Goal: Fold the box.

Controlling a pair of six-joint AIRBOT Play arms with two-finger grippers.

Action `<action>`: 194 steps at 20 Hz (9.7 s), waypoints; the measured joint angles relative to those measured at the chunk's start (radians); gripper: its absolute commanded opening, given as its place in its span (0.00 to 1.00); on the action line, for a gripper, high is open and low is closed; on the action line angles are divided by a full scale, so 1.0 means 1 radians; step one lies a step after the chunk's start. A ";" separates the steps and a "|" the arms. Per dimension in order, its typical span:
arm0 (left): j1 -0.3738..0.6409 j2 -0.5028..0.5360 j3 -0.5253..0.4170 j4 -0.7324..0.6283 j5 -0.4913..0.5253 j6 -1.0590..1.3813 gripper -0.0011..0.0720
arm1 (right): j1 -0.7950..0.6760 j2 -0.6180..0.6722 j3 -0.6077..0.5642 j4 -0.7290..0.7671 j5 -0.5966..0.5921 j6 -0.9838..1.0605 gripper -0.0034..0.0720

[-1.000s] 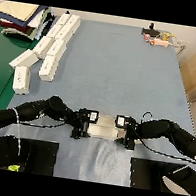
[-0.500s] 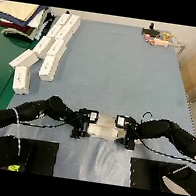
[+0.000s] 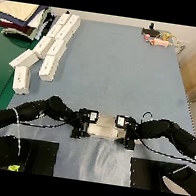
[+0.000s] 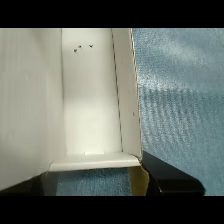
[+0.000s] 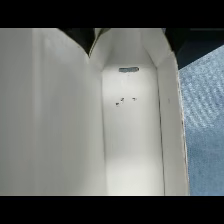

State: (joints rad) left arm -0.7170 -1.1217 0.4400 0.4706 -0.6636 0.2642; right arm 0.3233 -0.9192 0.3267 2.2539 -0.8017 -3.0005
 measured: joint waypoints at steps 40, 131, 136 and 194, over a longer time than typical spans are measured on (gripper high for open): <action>0.000 0.000 0.000 0.000 -0.001 0.000 0.71 | 0.002 0.367 0.129 0.033 -0.203 1.060 0.05; 0.000 0.000 0.000 0.000 0.000 -0.001 0.71 | 0.226 0.208 0.038 -0.270 0.021 0.431 0.37; 0.000 0.000 -0.001 -0.004 0.000 -0.002 0.71 | 0.226 0.214 0.055 -0.393 -0.051 0.657 0.05; 0.000 0.000 -0.001 0.000 0.000 0.000 0.71 | -0.099 0.092 0.145 -0.482 -0.430 1.612 0.05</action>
State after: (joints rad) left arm -0.7170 -1.1217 0.4393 0.4702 -0.6640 0.2642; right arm 0.2245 -0.8272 0.4721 1.7718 -1.2316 -1.3884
